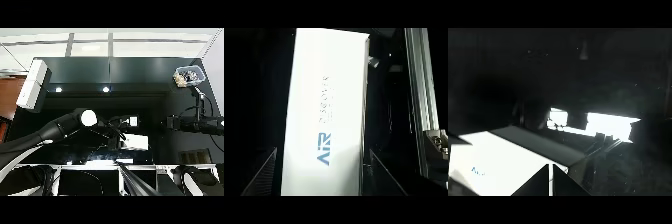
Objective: Fold the box and place the chain.
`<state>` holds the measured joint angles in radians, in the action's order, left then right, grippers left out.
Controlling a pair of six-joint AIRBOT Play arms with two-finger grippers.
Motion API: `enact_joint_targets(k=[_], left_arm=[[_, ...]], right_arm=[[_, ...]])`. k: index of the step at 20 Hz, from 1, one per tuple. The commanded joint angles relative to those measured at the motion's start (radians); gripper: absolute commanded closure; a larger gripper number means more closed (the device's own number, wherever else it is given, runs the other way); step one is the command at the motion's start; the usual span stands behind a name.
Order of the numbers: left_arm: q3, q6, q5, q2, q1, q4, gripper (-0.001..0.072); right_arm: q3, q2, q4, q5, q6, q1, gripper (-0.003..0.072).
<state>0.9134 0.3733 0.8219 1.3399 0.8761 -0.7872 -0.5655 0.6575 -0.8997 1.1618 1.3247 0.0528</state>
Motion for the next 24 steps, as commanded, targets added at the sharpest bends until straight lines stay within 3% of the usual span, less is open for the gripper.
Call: enact_joint_targets(k=[1, 18, 24], left_arm=[[0.020, 0.005, -0.019, 0.036, 0.033, -0.020, -0.0003], [0.026, 0.055, -0.037, 0.090, 0.072, -0.024, -0.0003], [0.026, 0.090, -0.156, 0.139, 0.117, -0.038, -0.0004]], right_arm=[[-0.001, 0.000, -0.015, -0.029, 0.000, 0.001, 0.0643], [-0.001, 0.000, -0.014, -0.037, 0.001, 0.001, 0.0643], [-0.001, 0.000, -0.014, -0.045, 0.005, 0.001, 0.0643]])
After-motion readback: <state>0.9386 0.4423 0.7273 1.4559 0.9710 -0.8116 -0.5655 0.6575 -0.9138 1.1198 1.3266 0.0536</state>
